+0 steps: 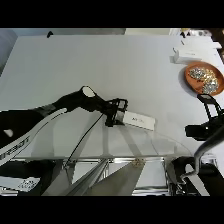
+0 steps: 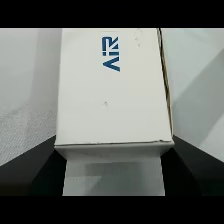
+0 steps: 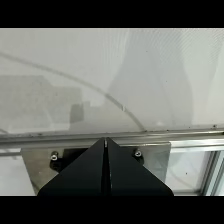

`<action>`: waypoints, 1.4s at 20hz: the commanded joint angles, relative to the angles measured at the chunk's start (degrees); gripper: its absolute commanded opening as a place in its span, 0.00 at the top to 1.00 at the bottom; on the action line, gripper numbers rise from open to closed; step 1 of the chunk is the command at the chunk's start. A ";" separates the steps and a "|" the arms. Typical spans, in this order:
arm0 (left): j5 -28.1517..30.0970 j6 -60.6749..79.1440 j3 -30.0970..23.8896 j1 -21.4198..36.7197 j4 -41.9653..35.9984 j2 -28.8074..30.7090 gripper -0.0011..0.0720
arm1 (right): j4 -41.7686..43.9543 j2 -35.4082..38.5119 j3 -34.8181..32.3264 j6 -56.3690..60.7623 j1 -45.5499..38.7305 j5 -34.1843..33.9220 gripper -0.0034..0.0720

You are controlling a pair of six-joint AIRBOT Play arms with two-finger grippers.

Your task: Fold the box and place the chain.

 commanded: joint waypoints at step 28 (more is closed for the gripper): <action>-6.88 -76.22 -17.33 52.61 45.38 38.86 0.98 | 0.02 0.04 0.02 0.00 -0.02 0.00 0.93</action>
